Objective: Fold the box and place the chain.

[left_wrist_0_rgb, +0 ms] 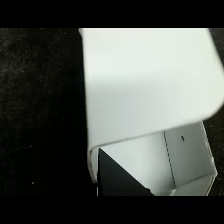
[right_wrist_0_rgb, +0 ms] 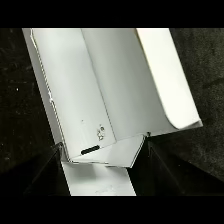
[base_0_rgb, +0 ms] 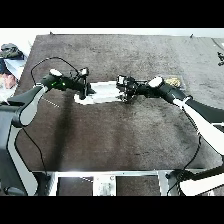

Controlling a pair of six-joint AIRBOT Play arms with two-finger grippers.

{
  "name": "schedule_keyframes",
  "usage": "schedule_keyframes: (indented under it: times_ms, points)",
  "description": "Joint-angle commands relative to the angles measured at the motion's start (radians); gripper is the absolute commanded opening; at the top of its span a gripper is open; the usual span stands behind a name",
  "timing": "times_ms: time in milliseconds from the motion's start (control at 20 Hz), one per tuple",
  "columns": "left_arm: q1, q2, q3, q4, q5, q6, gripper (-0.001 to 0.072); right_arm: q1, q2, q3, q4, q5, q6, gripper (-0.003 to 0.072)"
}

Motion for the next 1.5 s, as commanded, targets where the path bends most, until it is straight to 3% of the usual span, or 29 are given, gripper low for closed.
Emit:
schedule_keyframes:
  times_ms: [0, 350, 450, 600, 1150, 1450]
  points:
    - [0.001, 0.001, 0.001, 0.000, -0.001, 0.000, 0.0013, -0.021, -0.016, 0.021, -0.011, 0.053, 0.022, 0.0596]
    - [0.001, 0.001, 0.001, 0.000, -0.001, 0.000, 0.0013, -0.029, -0.070, 0.087, -0.025, 0.083, 0.026, 0.0597]
    - [0.001, 0.001, 0.001, 0.000, -0.001, 0.000, 0.0013, -0.037, -0.078, 0.103, -0.061, 0.100, 0.111, 0.0596]
    - [0.001, 0.001, 0.001, 0.000, -0.002, 0.000, 0.0013, -0.049, -0.124, 0.174, -0.093, 0.201, 0.130, 0.0596]
    - [0.001, 0.001, 0.001, 0.000, -0.001, 0.000, 0.0013, -0.061, -0.264, 0.358, -0.093, 0.340, 0.126, 0.0597]
    - [0.001, 0.001, 0.001, 0.000, -0.001, 0.000, 0.0013, -0.061, -0.295, 0.370, -0.047, 0.405, 0.047, 0.0597]
